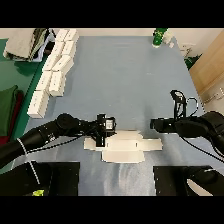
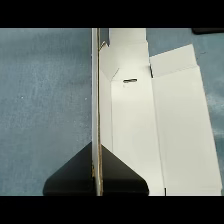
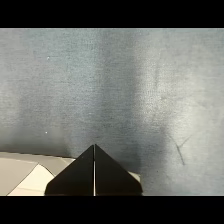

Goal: Fold the box.

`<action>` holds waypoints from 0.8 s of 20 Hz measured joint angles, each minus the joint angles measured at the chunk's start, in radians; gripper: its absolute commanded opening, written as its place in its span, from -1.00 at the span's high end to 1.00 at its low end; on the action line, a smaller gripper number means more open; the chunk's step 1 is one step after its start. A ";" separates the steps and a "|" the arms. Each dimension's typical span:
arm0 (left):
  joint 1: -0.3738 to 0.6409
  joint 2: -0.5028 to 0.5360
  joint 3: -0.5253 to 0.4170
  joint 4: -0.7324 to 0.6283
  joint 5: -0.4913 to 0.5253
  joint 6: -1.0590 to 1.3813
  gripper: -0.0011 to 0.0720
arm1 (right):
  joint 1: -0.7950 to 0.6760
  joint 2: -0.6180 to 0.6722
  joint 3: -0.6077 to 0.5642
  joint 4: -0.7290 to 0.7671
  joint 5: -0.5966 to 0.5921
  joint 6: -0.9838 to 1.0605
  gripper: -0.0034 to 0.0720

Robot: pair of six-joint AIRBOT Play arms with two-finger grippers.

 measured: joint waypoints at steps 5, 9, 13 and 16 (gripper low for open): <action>0.000 0.001 -0.008 -0.005 -0.023 -0.039 0.94 | 0.000 0.000 0.000 0.001 0.000 0.000 0.91; -0.001 0.001 -0.010 -0.005 -0.063 -0.077 0.94 | 0.000 0.000 0.000 0.002 0.000 0.000 0.91; -0.001 0.000 -0.013 -0.004 -0.077 -0.101 0.94 | 0.000 0.000 0.000 0.008 -0.007 -0.006 0.91; -0.001 0.000 -0.013 -0.004 -0.079 -0.107 0.94 | 0.001 0.001 0.000 0.046 -0.036 -0.035 0.91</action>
